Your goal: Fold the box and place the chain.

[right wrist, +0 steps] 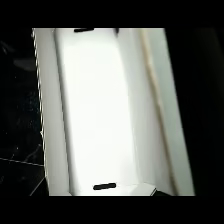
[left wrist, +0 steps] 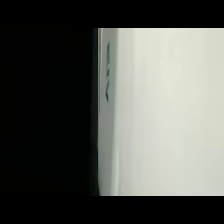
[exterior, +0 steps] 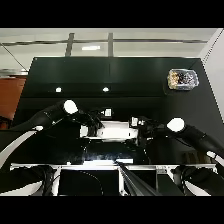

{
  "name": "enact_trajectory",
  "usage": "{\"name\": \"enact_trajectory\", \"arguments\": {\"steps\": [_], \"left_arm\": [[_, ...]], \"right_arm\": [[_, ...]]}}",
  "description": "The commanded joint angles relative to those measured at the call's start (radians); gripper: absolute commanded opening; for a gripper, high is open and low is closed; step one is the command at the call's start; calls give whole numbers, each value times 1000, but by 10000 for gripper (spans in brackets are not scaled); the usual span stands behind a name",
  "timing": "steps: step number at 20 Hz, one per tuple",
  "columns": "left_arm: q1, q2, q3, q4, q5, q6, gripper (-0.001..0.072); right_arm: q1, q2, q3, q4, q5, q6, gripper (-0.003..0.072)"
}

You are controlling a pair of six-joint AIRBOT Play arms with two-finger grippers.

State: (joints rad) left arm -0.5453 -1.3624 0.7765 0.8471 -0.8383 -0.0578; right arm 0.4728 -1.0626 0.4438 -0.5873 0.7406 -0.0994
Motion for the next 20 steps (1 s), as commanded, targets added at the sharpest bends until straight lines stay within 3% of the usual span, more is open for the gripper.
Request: {"name": "enact_trajectory", "arguments": {"steps": [1,6,20], "left_arm": [[0,1,1,0,-11,-2,26],[0,1,1,0,-11,-2,26],[0,1,1,0,-11,-2,27]], "right_arm": [[-1,-36,-3,-4,-8,-74,708],[0,-69,-3,66,-17,-145,708],[0,-101,-3,0,-23,-126,707]]}}
